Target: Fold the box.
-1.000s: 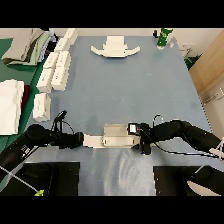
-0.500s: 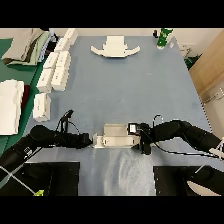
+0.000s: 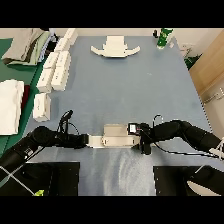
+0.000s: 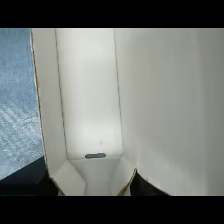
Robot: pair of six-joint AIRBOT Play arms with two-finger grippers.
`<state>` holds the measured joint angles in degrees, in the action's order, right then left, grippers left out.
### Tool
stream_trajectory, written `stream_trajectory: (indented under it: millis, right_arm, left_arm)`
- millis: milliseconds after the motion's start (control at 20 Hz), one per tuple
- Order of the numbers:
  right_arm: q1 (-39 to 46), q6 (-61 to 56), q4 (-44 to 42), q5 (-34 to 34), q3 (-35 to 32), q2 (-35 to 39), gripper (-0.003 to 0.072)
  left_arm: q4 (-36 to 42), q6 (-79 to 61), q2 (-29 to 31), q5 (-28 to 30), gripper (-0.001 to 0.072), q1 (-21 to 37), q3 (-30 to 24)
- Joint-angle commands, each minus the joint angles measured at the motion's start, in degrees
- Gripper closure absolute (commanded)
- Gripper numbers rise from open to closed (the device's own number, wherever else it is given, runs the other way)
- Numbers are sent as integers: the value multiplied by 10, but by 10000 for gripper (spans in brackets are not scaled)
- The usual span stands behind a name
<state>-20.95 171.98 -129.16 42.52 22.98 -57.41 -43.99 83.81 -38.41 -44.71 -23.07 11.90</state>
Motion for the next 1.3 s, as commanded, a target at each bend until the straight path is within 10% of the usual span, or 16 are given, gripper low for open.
stream_trajectory:
  millis: [0, 1250]
  right_arm:
    - [0, 0, 0, 0, 0, 0, 237]
    - [0, 0, 0, 0, 0, 0, 237]
  left_arm:
    - [4, 11, -3, 4, 692, -2, 1]
    - [28, 3, -48, 24, 692, -70, 53]
